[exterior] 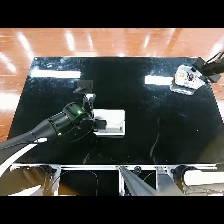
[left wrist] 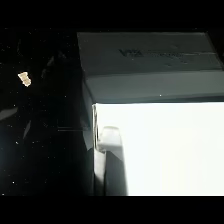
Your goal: Fold the box and place the chain.
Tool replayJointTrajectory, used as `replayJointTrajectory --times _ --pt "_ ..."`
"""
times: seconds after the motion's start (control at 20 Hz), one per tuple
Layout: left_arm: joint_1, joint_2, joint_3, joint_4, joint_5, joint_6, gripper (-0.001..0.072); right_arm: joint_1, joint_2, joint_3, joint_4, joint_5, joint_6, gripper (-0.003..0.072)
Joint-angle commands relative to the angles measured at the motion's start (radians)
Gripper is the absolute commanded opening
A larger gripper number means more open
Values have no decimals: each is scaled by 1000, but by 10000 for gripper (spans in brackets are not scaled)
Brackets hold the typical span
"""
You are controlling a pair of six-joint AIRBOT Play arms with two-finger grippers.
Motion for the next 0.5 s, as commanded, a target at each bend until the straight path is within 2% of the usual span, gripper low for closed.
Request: replayJointTrajectory --times 0.0,0.2,0.45 --pt "1 1 0 0 0 0 21 -59 -191 160 159 40 34 611" --pt "1 1 1 1 -1 0 21 -58 -271 217 283 10 33 610" --pt "1 1 0 1 -1 0 21 -58 -298 217 285 2 33 610"
